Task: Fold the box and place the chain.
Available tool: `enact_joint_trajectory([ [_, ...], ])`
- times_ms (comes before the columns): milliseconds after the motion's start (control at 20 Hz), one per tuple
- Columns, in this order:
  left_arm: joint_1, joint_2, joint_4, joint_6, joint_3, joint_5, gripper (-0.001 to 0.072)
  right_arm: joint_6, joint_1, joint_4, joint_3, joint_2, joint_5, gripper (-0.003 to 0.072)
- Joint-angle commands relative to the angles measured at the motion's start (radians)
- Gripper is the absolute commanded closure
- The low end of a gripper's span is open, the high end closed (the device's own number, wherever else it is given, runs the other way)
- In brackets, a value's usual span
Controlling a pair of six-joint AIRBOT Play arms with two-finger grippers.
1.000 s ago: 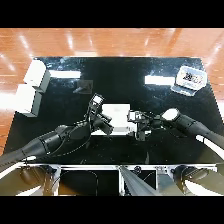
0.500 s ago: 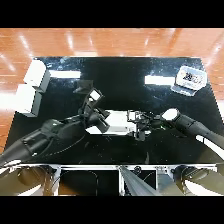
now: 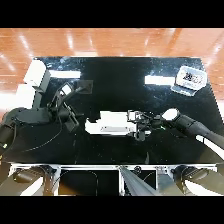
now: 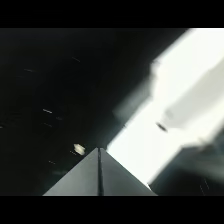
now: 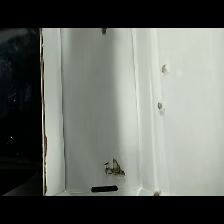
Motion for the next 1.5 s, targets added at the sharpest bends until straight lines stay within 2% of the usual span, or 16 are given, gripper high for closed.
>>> enact_joint_trajectory([
  [0, 0.026, -0.016, -0.056, 0.274, 0.000, 0.158, 0.0638, 0.001, 0.000, 0.000, 0.000, 0.000, 0.001, 0.0061],
  [100, -0.016, -0.040, -0.058, 0.284, 0.000, 0.100, 0.0323, 0.001, 0.000, 0.000, 0.000, 0.000, 0.000, 0.0061],
  [150, -0.045, -0.053, -0.055, 0.284, 0.000, 0.058, 0.0116, 0.001, 0.000, 0.000, 0.000, 0.000, 0.001, 0.0061],
  [200, -0.079, -0.068, -0.051, 0.285, 0.000, 0.009, 0.0060, 0.001, 0.000, 0.000, 0.000, 0.000, 0.001, 0.0061],
  [400, -0.219, -0.148, -0.024, 0.355, 0.000, -0.057, 0.0064, 0.006, 0.000, 0.001, 0.000, 0.000, -0.004, 0.0061],
  [500, -0.254, -0.182, 0.018, 0.355, 0.000, -0.124, 0.0065, 0.005, 0.000, 0.000, 0.000, 0.000, -0.004, 0.0061],
  [750, -0.248, -0.264, 0.136, 0.305, 0.001, -0.150, 0.0076, 0.005, 0.001, -0.004, 0.000, 0.000, -0.002, 0.0061],
  [950, -0.249, -0.312, 0.068, 0.306, 0.001, -0.193, 0.0084, 0.005, 0.001, -0.004, 0.000, 0.000, -0.002, 0.0061],
  [1200, -0.250, -0.327, 0.017, 0.310, 0.001, -0.197, 0.0089, 0.005, 0.001, -0.003, 0.000, 0.000, -0.003, 0.0061],
  [1300, -0.251, -0.327, 0.010, 0.310, 0.001, -0.193, 0.0159, 0.005, 0.001, -0.003, 0.000, 0.000, -0.003, 0.0061],
  [1450, -0.268, -0.327, -0.013, 0.310, 0.001, -0.195, 0.0161, 0.005, 0.001, -0.003, 0.000, 0.000, -0.003, 0.0061],
])
